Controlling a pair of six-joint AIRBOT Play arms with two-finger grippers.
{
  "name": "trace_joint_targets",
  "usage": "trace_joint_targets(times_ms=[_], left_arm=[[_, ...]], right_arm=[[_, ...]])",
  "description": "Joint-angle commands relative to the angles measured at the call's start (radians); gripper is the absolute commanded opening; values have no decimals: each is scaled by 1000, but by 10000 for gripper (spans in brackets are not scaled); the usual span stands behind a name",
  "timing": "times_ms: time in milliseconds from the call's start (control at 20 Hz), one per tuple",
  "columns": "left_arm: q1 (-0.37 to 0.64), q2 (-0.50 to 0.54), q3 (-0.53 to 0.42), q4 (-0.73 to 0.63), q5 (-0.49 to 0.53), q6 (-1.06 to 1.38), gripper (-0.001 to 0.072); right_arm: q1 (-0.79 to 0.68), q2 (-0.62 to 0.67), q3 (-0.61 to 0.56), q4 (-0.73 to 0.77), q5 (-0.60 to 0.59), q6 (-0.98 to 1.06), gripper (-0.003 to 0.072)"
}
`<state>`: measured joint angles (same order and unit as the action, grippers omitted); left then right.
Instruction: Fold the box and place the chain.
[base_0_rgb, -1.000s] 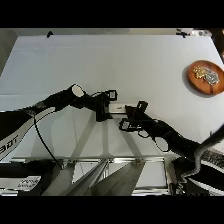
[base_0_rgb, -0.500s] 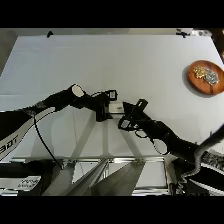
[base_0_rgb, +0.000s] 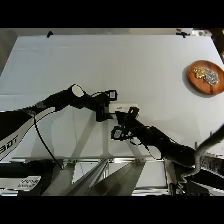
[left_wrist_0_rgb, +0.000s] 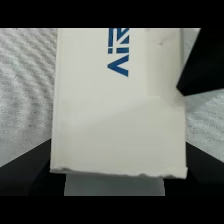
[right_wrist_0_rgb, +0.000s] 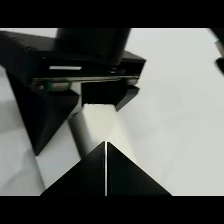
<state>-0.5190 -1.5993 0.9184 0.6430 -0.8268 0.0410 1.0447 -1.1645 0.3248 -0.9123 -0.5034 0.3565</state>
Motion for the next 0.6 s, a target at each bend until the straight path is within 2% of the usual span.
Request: trace_joint_targets(times_ms=[0,100,350,550], left_arm=[[0,1,0,0,0,0,352],[0,1,0,0,0,0,352],[0,1,0,0,0,0,352],[0,1,0,0,0,0,352]], right_arm=[[15,-26,1,-1,73,-32,9],[14,-26,1,0,121,-96,9],[15,-30,1,0,126,-126,9],[15,-4,2,0,14,-126,9]])
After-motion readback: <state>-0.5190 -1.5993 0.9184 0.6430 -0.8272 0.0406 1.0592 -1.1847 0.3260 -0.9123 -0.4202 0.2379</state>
